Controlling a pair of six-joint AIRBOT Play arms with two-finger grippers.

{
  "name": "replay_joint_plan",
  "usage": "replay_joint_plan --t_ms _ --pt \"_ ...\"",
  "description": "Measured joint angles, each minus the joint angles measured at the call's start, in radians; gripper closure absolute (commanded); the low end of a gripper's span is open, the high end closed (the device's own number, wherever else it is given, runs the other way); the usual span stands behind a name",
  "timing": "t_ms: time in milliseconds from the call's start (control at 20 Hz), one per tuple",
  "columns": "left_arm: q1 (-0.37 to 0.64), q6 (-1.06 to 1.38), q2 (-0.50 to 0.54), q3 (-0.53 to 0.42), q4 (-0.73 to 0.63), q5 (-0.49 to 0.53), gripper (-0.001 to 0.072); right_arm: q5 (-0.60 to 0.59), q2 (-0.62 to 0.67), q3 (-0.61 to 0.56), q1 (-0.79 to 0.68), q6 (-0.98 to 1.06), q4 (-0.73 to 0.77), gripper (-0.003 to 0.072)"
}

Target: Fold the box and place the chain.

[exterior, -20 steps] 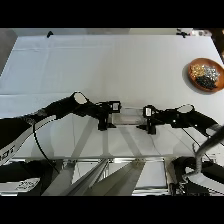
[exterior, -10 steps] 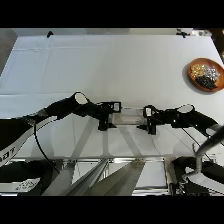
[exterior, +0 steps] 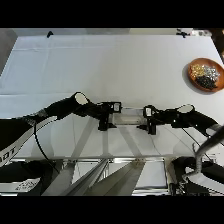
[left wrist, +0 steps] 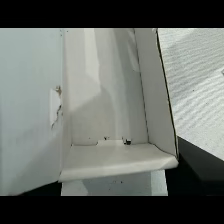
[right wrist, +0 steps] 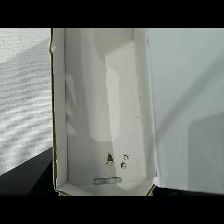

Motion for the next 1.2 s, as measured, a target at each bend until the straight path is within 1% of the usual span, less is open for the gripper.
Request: replay_joint_plan --t_ms 400,450,500,550,600,650,700,750,950,1200 --pt "0.000 0.000 0.000 0.000 0.000 -0.002 0.0264 0.000 0.000 0.000 0.000 0.000 0.000 0.0230" --pt "0.000 0.000 0.000 0.000 0.000 -0.002 0.0264 0.000 0.000 0.000 0.000 0.000 0.000 0.0237" --pt "0.000 0.000 0.000 0.000 0.000 -0.002 0.0264 0.000 0.000 0.000 0.000 0.000 0.000 0.0273" --pt "0.000 0.000 0.000 0.000 0.000 -0.002 0.0264 0.001 0.000 0.000 0.000 0.000 0.001 0.0284" --pt "0.000 0.000 0.000 0.000 0.000 -0.002 0.0264 0.002 0.000 0.000 0.000 0.000 0.001 0.0268" --pt "0.000 0.000 0.000 0.000 0.000 -0.002 0.0264 0.004 0.000 0.000 0.000 0.000 0.001 0.0186" --pt "0.000 0.000 0.000 0.000 0.000 -0.002 0.0264 0.005 0.000 0.000 0.000 0.001 0.000 0.0058" --pt "-0.001 -0.001 -0.001 -0.001 -0.003 -0.007 0.0264 0.005 0.002 0.000 0.000 0.010 -0.003 -0.0001" --pt "-0.002 -0.001 -0.001 -0.001 -0.004 -0.012 0.0264 0.010 0.037 -0.001 0.000 0.104 -0.038 -0.0006" --pt "-0.002 -0.001 -0.002 -0.001 -0.003 -0.011 0.0264 0.017 0.147 -0.001 0.000 0.301 -0.172 -0.0006"
